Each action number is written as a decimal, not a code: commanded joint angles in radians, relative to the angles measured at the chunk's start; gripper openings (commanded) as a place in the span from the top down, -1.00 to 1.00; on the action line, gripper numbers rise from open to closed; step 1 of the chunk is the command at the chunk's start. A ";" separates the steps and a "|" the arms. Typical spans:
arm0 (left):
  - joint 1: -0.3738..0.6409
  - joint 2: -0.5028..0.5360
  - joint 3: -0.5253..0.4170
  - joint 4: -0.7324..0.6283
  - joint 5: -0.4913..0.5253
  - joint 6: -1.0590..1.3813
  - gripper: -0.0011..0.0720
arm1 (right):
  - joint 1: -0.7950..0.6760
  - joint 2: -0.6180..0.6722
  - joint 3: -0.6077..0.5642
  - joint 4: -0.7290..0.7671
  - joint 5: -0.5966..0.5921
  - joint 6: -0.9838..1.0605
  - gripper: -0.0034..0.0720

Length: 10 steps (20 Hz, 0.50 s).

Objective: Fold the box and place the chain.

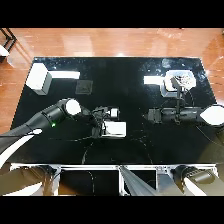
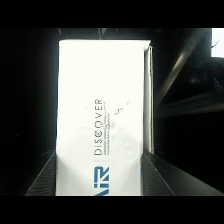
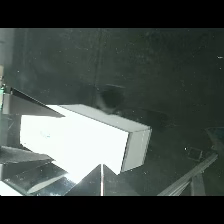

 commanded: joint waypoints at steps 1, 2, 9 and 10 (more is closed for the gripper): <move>-0.001 -0.011 0.000 0.019 0.002 -0.070 -0.64 | 0.000 0.001 0.001 0.000 -0.001 0.000 0.85; -0.001 -0.011 0.000 0.043 0.001 -0.101 -0.33 | 0.000 0.001 0.001 0.000 -0.004 0.000 0.85; 0.008 0.047 0.015 0.143 -0.079 -0.401 0.78 | 0.000 0.001 0.001 -0.007 -0.011 0.000 0.85; 0.017 0.074 0.027 0.179 -0.102 -0.435 0.91 | 0.000 0.001 0.001 -0.015 -0.011 0.000 0.85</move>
